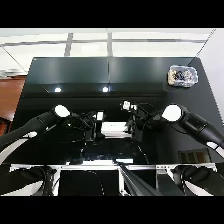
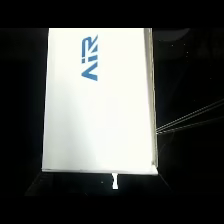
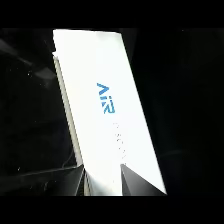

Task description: Fold the box and place the chain.

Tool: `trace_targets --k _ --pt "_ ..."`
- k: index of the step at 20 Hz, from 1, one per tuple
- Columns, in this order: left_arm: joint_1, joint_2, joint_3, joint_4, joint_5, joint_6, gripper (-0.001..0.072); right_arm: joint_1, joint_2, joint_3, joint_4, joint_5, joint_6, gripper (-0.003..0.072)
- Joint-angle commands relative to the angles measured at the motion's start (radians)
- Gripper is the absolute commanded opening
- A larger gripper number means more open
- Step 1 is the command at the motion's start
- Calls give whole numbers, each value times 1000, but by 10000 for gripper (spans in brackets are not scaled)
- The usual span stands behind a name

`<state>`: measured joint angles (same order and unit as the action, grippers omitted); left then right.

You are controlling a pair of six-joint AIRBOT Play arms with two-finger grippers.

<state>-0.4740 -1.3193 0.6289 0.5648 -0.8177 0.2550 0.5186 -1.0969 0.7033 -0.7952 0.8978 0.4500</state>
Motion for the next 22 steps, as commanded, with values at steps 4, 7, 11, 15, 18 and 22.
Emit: trace_targets --k 4,7,11,15,18,22 --pt "0 0 0 0 2 -1 352 5 -1 0 -12 19 2 267" --pt "0 0 0 -1 2 -1 352 5 -9 0 -12 19 4 267" --pt "0 0 0 0 2 -1 352 5 -45 0 -10 19 30 267" --pt "0 0 0 0 2 -1 352 -6 -24 19 -10 66 124 266" --pt "0 0 0 0 2 0 352 -34 21 26 22 78 377 94" --pt "0 0 0 0 2 0 352 -49 17 -7 200 111 511 17"
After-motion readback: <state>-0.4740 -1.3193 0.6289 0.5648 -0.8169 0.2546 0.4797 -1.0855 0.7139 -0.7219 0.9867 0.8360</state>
